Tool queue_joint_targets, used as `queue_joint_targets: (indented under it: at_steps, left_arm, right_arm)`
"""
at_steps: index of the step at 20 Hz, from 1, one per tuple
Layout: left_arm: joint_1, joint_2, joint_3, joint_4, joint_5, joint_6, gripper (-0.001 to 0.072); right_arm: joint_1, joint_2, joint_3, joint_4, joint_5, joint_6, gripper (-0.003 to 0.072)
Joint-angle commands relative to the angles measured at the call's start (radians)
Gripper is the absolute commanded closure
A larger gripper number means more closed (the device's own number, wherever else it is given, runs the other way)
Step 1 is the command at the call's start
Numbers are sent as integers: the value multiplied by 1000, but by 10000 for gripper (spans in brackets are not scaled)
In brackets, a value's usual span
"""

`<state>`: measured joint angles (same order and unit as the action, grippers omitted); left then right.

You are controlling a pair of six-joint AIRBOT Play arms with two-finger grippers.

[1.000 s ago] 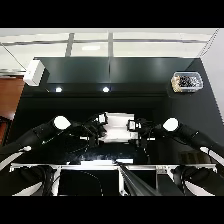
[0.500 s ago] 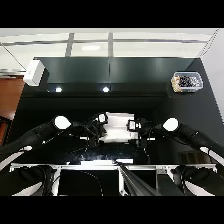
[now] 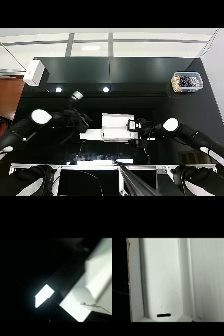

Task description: Fold the box and place the chain.

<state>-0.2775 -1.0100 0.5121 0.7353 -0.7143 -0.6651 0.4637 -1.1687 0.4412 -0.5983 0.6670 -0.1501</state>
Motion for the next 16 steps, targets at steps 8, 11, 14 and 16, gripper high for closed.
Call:
queue_joint_targets:
  at_steps: [8,11,14,16]
  left_arm:
    - [492,-73,-78,38,-476,-621,686]
    - [372,-114,-114,21,-427,-622,686]
    - [234,-141,-114,-91,-332,-586,685]
    - [170,-150,-113,-196,-307,-510,685]
  right_arm:
    - [0,0,1,1,-1,0,201]
    - [0,0,1,1,-1,0,201]
    - [0,0,1,1,-1,0,200]
    - [0,0,1,1,-1,0,201]
